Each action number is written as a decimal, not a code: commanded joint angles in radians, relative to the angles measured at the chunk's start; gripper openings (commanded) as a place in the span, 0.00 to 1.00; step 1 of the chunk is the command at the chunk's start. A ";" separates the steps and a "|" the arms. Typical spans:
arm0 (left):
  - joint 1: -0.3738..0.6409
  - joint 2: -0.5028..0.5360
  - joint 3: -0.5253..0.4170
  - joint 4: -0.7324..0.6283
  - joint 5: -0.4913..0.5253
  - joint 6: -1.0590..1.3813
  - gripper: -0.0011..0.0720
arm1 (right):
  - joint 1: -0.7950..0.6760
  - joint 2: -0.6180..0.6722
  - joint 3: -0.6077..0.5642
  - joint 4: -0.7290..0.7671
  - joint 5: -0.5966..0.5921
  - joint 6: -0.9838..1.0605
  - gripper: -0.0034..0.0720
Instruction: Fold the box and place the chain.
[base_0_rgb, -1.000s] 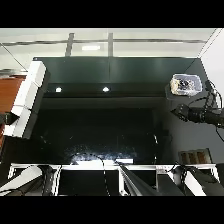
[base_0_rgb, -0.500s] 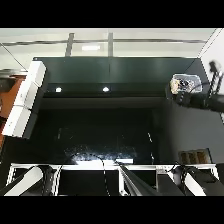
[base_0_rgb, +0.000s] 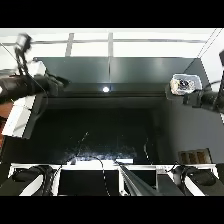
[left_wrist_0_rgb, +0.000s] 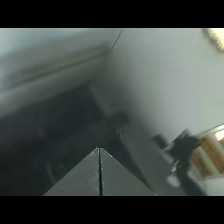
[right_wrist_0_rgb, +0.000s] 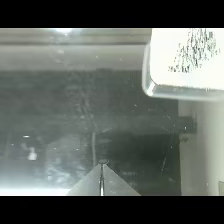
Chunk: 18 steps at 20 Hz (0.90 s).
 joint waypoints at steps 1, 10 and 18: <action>-0.111 0.121 -0.180 0.216 0.084 -0.202 0.06 | 0.021 0.093 -0.207 -0.048 -0.099 0.085 0.08; -0.095 0.173 -0.233 0.237 0.091 -0.202 0.06 | 0.021 0.092 -0.216 -0.046 -0.023 0.085 0.08; -0.095 0.168 -0.233 0.237 0.092 -0.202 0.06 | 0.021 0.092 -0.216 -0.046 -0.023 0.085 0.08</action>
